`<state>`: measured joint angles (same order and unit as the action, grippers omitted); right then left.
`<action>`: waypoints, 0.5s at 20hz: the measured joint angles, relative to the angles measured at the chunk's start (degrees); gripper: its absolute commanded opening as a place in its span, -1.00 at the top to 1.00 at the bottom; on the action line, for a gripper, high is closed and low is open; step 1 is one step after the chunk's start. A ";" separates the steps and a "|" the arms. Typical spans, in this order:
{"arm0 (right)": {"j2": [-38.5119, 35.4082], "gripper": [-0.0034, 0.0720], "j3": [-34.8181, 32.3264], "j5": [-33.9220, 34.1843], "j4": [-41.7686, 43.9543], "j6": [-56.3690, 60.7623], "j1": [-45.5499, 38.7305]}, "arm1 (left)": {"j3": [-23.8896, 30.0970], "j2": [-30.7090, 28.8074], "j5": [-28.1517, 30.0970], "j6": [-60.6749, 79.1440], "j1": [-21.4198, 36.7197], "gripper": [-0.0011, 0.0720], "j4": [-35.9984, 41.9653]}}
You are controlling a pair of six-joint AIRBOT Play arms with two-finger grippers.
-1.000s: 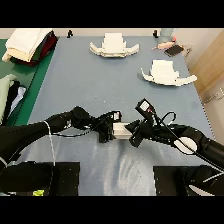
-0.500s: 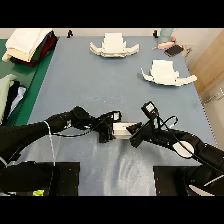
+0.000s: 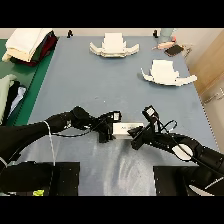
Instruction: Fold the box.
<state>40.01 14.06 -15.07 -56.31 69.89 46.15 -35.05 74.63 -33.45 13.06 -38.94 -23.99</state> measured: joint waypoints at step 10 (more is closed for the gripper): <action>0.87 0.91 -2.23 3.48 0.22 -0.28 2.08 | 0.00 0.00 0.00 -0.02 -0.04 -0.34 0.00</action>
<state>40.88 11.84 -11.60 -56.10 69.60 48.23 -35.05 74.63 -33.45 13.04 -38.98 -23.99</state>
